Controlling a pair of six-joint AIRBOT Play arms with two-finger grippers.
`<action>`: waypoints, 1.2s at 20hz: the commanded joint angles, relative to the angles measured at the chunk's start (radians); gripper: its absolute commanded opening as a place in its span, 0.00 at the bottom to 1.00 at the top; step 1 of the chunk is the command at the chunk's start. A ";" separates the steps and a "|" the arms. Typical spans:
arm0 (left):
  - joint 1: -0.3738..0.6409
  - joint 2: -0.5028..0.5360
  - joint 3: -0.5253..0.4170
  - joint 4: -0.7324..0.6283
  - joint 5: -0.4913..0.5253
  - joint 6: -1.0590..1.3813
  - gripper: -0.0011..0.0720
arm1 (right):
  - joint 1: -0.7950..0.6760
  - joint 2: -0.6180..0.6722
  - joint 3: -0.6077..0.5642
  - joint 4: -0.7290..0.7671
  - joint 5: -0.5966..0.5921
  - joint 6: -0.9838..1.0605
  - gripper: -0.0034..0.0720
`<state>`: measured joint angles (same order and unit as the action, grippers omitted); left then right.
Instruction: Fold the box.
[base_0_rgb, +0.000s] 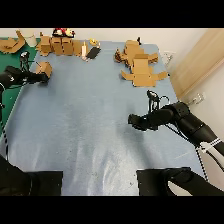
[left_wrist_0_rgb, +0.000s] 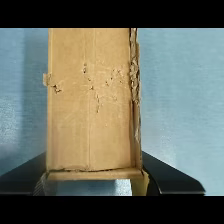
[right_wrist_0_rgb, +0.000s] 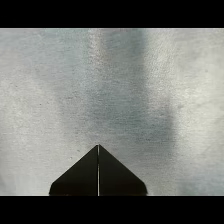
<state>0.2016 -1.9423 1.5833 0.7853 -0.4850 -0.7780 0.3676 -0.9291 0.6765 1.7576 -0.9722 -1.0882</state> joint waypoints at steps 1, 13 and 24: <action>0.000 -0.008 0.010 0.002 0.026 0.004 0.58 | 0.000 0.000 0.000 0.000 0.004 0.000 0.05; 0.020 0.025 0.116 0.008 -0.149 -0.034 0.99 | 0.000 0.000 0.001 0.004 0.004 0.000 0.05; 0.034 0.217 0.187 0.135 -0.577 -0.052 0.03 | 0.000 -0.001 0.002 0.016 0.004 0.015 0.05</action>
<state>0.2417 -1.7702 1.7649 0.9058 -0.8909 -0.8227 0.3676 -0.9291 0.6765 1.7687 -0.9688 -1.0721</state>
